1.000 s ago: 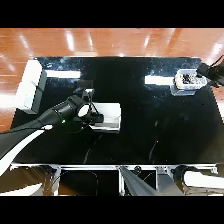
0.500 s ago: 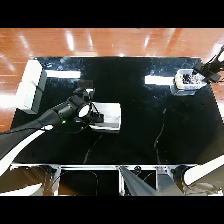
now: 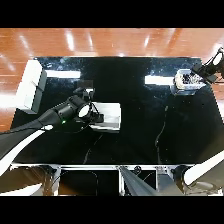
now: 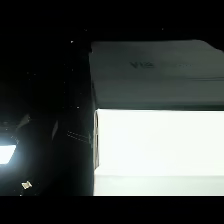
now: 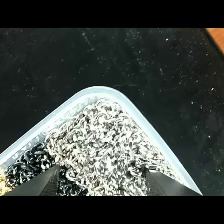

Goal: Fold the box and place the chain.

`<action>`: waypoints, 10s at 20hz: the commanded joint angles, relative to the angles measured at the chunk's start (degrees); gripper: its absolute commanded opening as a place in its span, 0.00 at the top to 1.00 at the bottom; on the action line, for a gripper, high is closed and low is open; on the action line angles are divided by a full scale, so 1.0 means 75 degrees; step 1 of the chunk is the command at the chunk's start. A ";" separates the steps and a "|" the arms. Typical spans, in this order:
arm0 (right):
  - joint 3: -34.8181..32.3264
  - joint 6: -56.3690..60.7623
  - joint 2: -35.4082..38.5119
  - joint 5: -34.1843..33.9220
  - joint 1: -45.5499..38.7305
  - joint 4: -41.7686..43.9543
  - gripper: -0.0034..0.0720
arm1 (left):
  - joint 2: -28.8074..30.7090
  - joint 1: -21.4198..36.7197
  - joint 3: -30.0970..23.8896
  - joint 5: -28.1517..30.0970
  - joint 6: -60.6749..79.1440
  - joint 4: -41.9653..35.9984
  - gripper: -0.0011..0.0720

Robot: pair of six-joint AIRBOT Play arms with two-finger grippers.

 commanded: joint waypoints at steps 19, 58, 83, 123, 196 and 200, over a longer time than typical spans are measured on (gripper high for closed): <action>0.0009 -0.0458 0.2250 0.0393 0.0201 0.0067 0.94 | -0.0003 0.0006 -0.0003 0.0140 0.0003 -0.0119 0.95; -0.3287 0.0175 0.6053 0.0393 0.9154 0.0918 0.93 | -0.0003 -0.0009 -0.0003 0.0361 0.0003 -0.0122 0.95; -0.4266 0.0335 0.7775 0.2818 0.7309 -0.0399 0.05 | 0.0070 -0.0006 0.0087 0.0213 0.0335 -0.0880 0.28; 0.0729 -0.6321 0.0755 0.5450 0.6918 0.4800 0.05 | 0.4753 0.6467 -0.3008 -0.2818 0.8285 -0.6199 0.29; 0.0388 -0.7557 0.0734 0.5578 0.7373 0.3383 0.30 | 0.4028 0.6175 -0.2661 -0.2669 0.8346 -0.6254 0.29; 0.0388 -0.7554 0.0734 0.5397 0.7653 0.2827 0.30 | 0.4028 0.6175 -0.2661 -0.2629 0.8346 -0.6254 0.29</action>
